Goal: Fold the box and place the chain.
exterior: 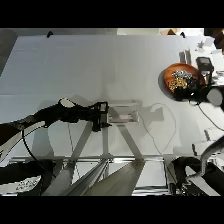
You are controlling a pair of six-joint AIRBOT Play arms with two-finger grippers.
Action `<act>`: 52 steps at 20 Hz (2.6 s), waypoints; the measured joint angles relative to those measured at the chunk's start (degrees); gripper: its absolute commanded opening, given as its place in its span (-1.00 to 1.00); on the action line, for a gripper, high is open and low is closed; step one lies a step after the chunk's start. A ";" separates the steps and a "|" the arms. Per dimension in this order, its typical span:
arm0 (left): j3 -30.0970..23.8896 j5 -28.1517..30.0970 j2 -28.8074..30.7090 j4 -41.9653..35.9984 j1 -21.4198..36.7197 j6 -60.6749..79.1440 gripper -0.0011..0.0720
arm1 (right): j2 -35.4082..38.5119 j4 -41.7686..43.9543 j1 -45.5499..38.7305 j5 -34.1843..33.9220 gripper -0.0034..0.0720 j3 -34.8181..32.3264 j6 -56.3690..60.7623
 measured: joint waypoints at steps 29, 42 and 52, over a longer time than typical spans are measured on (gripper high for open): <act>0.00 -0.02 0.00 -0.02 0.00 0.00 -0.39 | -23.98 9.84 -13.25 -8.00 -0.84 17.27 -10.95; 0.00 0.00 0.00 -0.02 0.00 0.02 -0.39 | 7.37 8.35 -6.93 3.41 -0.84 4.70 -19.34; 0.00 -0.02 0.00 0.00 0.00 0.00 -0.39 | 12.50 8.26 -4.94 7.21 -0.84 3.04 -21.03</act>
